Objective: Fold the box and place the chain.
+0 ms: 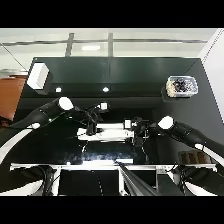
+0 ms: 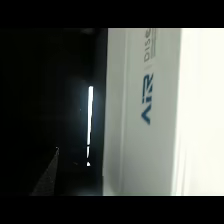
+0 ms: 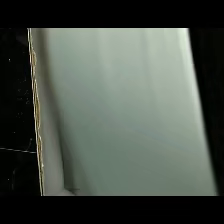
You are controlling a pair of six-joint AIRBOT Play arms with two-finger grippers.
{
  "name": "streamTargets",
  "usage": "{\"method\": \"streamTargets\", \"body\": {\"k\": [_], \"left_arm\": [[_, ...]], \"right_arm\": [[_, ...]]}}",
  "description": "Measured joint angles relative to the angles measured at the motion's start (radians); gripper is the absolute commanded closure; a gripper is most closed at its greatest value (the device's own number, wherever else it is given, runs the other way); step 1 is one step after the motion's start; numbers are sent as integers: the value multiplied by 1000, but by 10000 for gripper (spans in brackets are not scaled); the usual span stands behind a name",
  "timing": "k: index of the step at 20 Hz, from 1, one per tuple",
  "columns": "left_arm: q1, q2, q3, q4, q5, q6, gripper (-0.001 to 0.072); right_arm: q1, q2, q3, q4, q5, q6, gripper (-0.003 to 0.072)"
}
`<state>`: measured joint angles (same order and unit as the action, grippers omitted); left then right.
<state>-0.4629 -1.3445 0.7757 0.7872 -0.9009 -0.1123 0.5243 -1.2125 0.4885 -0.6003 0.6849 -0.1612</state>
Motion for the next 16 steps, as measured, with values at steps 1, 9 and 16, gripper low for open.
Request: {"method": "streamTargets", "body": {"k": [1, 9, 16], "left_arm": [[12, 21, 0, 19, -2, -22, 135], [194, 267, -5, 138, -277, -292, 683], [122, 333, -132, -87, -232, -424, 682]], "right_arm": [[0, 0, 0, 0, 0, 0, 145], [0, 0, 0, 0, -11, 10, 145], [0, 0, 0, 0, -13, 11, 145]]}}
